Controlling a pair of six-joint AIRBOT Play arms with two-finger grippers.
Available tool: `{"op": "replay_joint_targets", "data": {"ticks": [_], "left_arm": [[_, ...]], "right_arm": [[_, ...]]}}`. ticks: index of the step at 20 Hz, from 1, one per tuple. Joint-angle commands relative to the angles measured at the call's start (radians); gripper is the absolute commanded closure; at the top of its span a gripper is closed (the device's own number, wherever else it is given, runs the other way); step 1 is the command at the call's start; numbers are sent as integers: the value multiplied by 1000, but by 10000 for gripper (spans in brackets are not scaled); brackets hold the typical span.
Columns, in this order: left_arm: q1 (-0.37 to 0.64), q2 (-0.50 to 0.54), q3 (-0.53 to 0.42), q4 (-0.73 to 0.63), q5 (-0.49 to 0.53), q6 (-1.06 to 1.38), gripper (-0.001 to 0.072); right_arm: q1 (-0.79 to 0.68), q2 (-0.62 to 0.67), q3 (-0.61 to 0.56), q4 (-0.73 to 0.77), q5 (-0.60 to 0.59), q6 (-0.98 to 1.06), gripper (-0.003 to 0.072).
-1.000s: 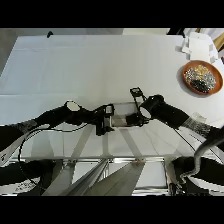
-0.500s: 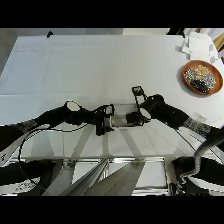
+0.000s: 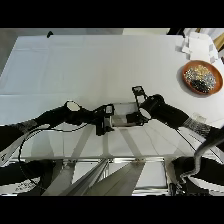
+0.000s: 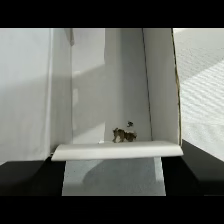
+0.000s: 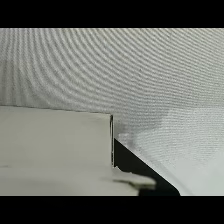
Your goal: Fold the box and place the chain.
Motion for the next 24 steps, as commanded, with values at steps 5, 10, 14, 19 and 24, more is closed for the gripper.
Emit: {"op": "replay_joint_targets", "data": {"ticks": [5, 10, 14, 19, 24], "left_arm": [[0, 1, 0, 1, -4, 3, 319], [0, 1, 0, 1, -6, 3, 319], [0, 1, 0, 1, -7, 3, 319], [0, 1, 0, 1, -8, 3, 319], [0, 1, 0, 1, -7, 3, 319]], "right_arm": [[1, 22, 0, -4, 2, -11, 329], [1, 130, 0, -18, 3, -42, 275], [1, 269, 0, -18, 53, -135, 273], [-82, 487, 31, -18, 71, -228, 275], [-341, 529, 136, -8, 84, -378, 277]]}}
